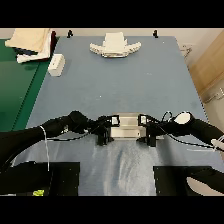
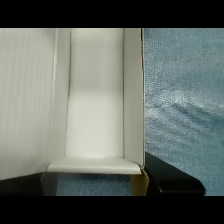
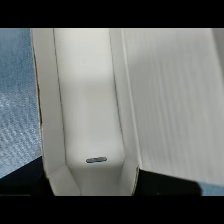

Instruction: Fold the box.

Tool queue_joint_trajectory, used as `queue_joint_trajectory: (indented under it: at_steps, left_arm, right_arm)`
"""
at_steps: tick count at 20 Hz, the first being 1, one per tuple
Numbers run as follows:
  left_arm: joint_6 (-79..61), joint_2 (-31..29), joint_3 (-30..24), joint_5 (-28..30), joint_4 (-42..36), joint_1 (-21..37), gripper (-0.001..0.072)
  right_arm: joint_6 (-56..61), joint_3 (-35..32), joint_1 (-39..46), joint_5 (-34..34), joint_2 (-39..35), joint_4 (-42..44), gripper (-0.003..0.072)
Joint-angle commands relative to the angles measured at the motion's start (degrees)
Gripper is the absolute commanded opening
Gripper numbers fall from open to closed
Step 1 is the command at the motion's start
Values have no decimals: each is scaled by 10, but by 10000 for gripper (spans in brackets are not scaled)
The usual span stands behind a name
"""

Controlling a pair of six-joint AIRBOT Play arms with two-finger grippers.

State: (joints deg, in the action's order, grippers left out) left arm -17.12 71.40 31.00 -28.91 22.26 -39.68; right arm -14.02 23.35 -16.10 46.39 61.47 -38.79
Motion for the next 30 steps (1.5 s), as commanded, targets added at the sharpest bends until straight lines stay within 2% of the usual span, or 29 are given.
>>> queue_joint_trajectory:
  at_steps: [1,7,8,9,13,18,23,28,30]
  left_arm:
    - [0,0,0,2,0,0,527]
    - [0,0,0,2,0,0,527]
    - [0,0,0,2,0,0,527]
    - [0,0,0,2,0,0,527]
    - [0,0,0,2,0,0,527]
    - [0,0,0,3,0,0,527]
    - [0,0,0,3,0,0,527]
    - [0,0,0,2,0,0,527]
    - [0,0,0,3,0,0,527]
  right_arm:
    - [0,0,-1,1,0,0,512]
    - [0,0,-1,1,0,0,512]
    - [1,0,-1,8,0,3,553]
    - [0,0,-1,11,-2,11,718]
    - [39,1,0,13,-17,6,720]
    - [155,1,6,16,-70,-41,719]
    - [249,1,64,80,-165,-90,715]
    - [297,0,84,170,-249,-78,714]
    - [336,0,83,183,-254,-7,713]
